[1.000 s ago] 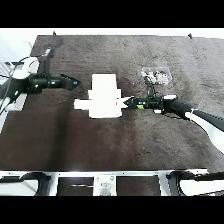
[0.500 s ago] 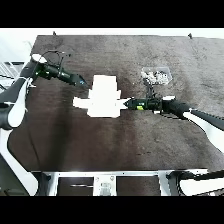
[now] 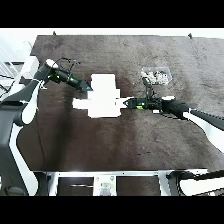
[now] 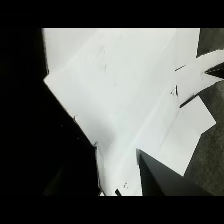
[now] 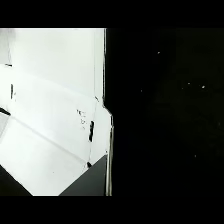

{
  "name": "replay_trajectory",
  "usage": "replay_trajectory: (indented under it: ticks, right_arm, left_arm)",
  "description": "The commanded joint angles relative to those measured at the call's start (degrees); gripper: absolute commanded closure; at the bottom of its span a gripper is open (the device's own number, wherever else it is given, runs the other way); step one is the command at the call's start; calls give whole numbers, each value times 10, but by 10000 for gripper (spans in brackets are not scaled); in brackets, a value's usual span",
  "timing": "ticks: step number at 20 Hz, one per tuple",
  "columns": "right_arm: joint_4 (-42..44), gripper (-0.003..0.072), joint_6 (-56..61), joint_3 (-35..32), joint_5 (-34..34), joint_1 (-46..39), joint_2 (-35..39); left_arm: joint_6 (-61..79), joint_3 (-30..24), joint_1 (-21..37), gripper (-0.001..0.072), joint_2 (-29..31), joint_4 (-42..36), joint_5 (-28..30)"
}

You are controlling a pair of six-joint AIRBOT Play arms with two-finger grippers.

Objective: Fold the box and place the chain.

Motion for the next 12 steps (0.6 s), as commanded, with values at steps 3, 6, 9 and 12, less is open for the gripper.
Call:
replay_trajectory:
  ticks: [3,6,9,12]
  right_arm:
    - [6,680,-17,0,-2,0,0]
    - [6,680,-17,0,-2,0,0]
    - [6,680,-16,0,-2,0,0]
    - [6,680,-16,0,-2,0,0]
  left_arm:
    - [16,2,-2,195,-21,-45,-5]
    - [24,2,-2,197,-29,-72,-10]
    - [30,2,-2,270,-30,-73,-22]
    - [35,2,-2,397,-30,-73,-30]
